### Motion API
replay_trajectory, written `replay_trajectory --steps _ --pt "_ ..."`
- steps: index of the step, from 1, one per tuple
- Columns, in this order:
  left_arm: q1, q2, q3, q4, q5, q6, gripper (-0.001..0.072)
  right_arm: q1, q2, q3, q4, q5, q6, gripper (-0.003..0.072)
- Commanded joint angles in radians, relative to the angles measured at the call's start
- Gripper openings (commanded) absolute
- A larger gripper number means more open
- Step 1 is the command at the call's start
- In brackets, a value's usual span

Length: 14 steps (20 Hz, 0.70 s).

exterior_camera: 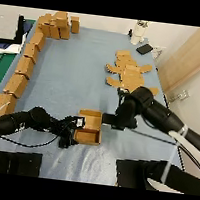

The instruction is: Fold the box.

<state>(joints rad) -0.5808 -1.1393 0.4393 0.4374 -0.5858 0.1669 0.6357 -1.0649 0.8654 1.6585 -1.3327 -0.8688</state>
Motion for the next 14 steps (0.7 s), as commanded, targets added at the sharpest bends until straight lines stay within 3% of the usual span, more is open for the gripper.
replay_trajectory --steps 1,2,4,6,10,14 --pt "0.001 0.000 0.001 0.000 0.001 0.000 0.0518 -0.328 -0.130 -0.074 0.386 0.293 -0.646 0.0005" --pt "0.001 0.000 0.001 0.000 0.000 0.000 0.0517 -0.389 -0.204 -0.069 0.566 0.307 -0.901 0.0005" --pt "0.001 0.000 0.001 0.000 0.001 0.000 0.0517 -0.430 -0.323 -0.039 0.882 0.199 -1.328 0.0004" --pt "0.001 0.000 0.001 0.000 0.000 0.000 0.0517 -0.413 -0.367 -0.003 1.027 0.089 -1.521 0.0005" --pt "0.001 0.000 0.001 0.000 0.000 0.000 0.0517 -0.312 -0.304 -0.005 0.996 0.029 -1.559 0.0005" --pt "0.001 0.000 0.001 0.000 0.000 0.000 0.0518 -0.170 -0.134 -0.106 0.842 0.236 -1.522 0.0005"
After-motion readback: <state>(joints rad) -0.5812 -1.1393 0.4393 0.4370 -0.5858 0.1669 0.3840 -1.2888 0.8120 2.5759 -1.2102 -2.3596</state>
